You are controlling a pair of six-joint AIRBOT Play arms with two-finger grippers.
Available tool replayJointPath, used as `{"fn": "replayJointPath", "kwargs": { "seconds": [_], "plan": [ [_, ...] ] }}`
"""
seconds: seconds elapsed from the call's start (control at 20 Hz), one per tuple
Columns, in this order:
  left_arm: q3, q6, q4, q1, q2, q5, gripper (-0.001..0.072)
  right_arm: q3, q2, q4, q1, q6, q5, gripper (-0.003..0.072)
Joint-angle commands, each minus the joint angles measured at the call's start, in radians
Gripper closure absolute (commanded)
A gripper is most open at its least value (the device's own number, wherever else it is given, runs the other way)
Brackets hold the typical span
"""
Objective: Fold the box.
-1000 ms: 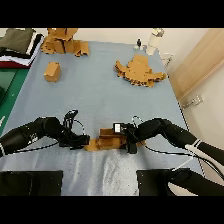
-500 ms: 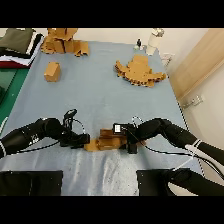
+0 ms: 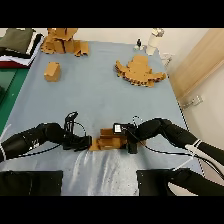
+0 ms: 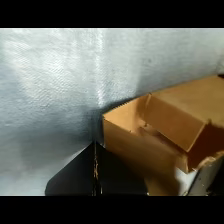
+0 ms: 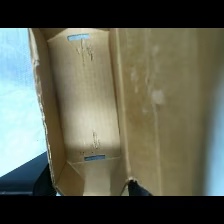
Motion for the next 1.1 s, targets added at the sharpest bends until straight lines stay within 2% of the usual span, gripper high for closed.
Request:
{"fn": "replayJointPath", "kwargs": {
  "seconds": [0.0,0.2,0.45,0.5,0.55,0.6,0.8,1.05],
  "plan": [
    [0.002,0.037,-0.074,-0.005,0.047,0.018,0.0702,0.001,0.0,0.001,0.0,0.0,0.0,0.0185],
    [0.001,0.024,-0.069,0.006,0.118,-0.002,0.0702,0.001,0.0,0.001,0.0,0.0,0.0,0.0185],
    [0.002,0.019,-0.088,0.002,0.12,0.028,0.0694,0.001,0.0,0.001,0.0,0.0,0.0,0.0185],
    [0.002,0.019,-0.088,0.002,0.12,0.035,0.052,0.001,0.0,0.001,0.0,0.0,0.0,0.0185],
    [0.002,0.018,-0.088,0.003,0.12,0.04,0.0259,0.001,0.0,0.001,0.0,0.0,0.0,0.0185],
    [0.002,0.014,-0.088,0.003,0.12,0.043,0.0237,0.001,0.0,0.001,0.0,0.0,0.0,0.0185],
    [0.002,0.015,-0.088,0.002,0.12,0.054,0.0235,0.001,0.0,0.001,0.0,0.0,0.0,0.0185],
    [0.001,0.019,-0.083,0.002,0.12,0.153,0.0236,0.001,0.0,0.001,0.0,0.0,0.0,0.0185]
  ]
}}
